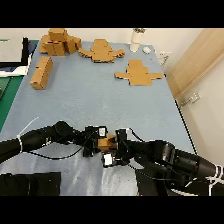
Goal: Fold the box.
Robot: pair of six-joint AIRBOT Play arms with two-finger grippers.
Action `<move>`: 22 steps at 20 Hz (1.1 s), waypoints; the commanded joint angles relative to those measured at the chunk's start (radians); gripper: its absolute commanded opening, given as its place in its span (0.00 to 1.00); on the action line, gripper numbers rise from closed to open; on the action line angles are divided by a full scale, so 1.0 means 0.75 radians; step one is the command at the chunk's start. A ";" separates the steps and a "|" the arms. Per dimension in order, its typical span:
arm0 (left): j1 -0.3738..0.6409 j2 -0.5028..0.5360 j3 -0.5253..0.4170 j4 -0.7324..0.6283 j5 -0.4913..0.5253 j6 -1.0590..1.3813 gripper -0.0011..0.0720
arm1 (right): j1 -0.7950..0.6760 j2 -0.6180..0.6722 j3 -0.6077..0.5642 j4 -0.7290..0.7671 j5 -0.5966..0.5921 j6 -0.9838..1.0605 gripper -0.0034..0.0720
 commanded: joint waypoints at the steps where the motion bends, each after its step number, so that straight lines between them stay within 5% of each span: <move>1: 0.000 -0.001 0.001 0.001 -0.001 0.001 0.66 | 0.003 0.062 0.001 -0.005 -0.009 0.001 0.48; 5: 0.000 -0.001 0.001 0.001 -0.001 0.001 0.66 | 0.003 0.106 0.001 -0.005 -0.009 0.002 0.48; 15: 0.000 -0.001 0.001 0.001 -0.001 0.001 0.66 | 0.002 -0.006 0.001 -0.004 0.005 0.051 0.25; 22: 0.000 -0.001 0.001 0.001 -0.001 0.001 0.66 | 0.003 0.012 0.002 0.120 -0.001 0.049 0.27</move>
